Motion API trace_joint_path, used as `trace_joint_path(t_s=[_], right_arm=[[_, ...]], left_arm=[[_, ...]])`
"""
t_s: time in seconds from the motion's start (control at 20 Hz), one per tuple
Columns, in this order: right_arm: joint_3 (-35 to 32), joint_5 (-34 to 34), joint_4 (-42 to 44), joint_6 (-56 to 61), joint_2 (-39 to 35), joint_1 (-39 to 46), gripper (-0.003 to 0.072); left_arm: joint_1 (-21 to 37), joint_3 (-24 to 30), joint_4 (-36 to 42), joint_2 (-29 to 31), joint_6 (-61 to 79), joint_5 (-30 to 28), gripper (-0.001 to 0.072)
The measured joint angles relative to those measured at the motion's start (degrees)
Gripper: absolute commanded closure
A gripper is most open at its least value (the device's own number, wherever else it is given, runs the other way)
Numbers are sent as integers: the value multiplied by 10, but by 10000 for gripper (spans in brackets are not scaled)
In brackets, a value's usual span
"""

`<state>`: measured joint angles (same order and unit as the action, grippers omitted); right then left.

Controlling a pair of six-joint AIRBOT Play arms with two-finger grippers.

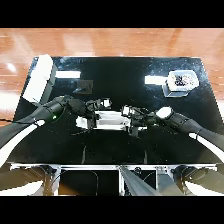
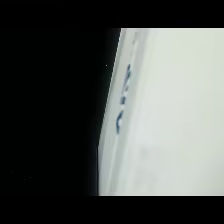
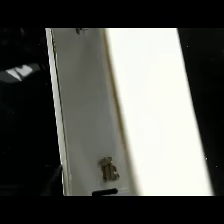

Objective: Fold the box and place the chain.

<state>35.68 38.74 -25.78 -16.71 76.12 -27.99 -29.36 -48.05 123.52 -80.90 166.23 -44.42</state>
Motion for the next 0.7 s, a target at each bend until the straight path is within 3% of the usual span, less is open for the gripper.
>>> trace_joint_path(t_s=[0.7], right_arm=[[0,-8,-43,11,2,-25,70]], left_arm=[[0,0,-2,0,0,-2,690]])
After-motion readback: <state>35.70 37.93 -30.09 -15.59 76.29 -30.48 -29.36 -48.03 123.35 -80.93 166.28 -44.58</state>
